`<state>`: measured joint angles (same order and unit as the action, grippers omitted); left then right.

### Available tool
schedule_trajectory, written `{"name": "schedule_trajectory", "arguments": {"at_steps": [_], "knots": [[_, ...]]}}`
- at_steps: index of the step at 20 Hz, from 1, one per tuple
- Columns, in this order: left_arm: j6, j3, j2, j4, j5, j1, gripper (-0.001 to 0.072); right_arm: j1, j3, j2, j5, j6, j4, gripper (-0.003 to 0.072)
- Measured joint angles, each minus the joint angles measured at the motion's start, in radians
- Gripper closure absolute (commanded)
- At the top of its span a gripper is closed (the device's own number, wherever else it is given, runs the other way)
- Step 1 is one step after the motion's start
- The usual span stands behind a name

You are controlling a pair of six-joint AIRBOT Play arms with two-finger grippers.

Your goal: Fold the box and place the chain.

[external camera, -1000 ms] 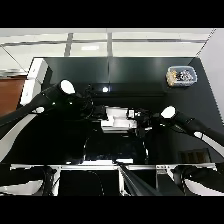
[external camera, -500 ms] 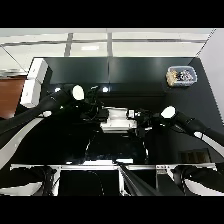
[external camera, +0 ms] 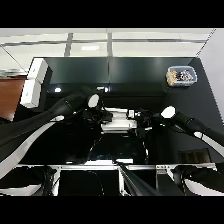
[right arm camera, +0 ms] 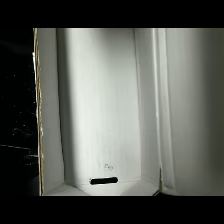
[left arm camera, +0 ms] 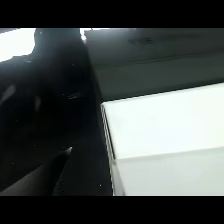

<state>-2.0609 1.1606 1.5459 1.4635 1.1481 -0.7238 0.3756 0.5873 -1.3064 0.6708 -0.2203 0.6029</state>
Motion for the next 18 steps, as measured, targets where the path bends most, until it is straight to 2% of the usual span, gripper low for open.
{"name": "schedule_trajectory", "arguments": {"at_steps": [6, 18], "knots": [[-0.117, 0.045, 0.037, 0.062, 0.015, -0.062, 0.032, 0.0, 0.0, 0.0, 0.0, 0.0, 0.0, 0.0519], [-0.265, 0.078, 0.057, 0.114, 0.038, -0.08, 0.032, 0.0, 0.0, 0.0, 0.0, 0.0, 0.0, 0.0519]]}}
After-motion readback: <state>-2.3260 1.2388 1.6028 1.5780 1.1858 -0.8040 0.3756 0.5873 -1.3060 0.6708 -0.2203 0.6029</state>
